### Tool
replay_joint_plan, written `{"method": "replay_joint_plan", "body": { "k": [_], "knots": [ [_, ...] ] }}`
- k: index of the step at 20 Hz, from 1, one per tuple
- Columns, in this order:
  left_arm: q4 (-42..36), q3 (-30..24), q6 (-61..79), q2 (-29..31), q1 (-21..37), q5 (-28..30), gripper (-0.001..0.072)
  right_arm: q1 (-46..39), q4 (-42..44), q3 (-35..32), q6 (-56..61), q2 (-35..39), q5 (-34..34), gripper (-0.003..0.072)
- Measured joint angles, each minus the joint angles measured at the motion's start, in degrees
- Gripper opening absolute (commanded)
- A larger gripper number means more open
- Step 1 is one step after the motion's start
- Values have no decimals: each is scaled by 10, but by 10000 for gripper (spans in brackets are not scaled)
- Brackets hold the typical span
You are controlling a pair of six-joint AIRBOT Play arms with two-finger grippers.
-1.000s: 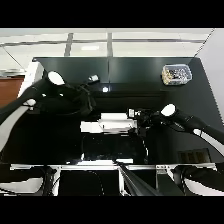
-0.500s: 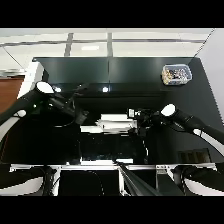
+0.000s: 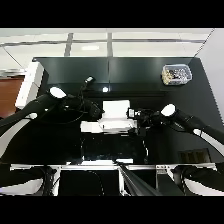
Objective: Fold the box and place the chain.
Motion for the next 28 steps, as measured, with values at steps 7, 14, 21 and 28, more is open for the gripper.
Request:
{"method": "replay_joint_plan", "body": {
  "k": [7, 14, 21, 28],
  "knots": [
    [86, 21, -52, 18, 16, -7, 23, 0, 2, 0, 2, 0, -2, 432],
    [71, -86, 46, 170, 60, -4, 117, 0, 2, 0, 2, 0, -3, 432],
    [34, -159, 363, 163, 20, 29, 587, 0, 2, 0, 1, 0, -3, 432],
    [0, -150, 515, 117, -3, 45, 325, 0, 2, 0, 1, 0, -3, 432]
  ]
}}
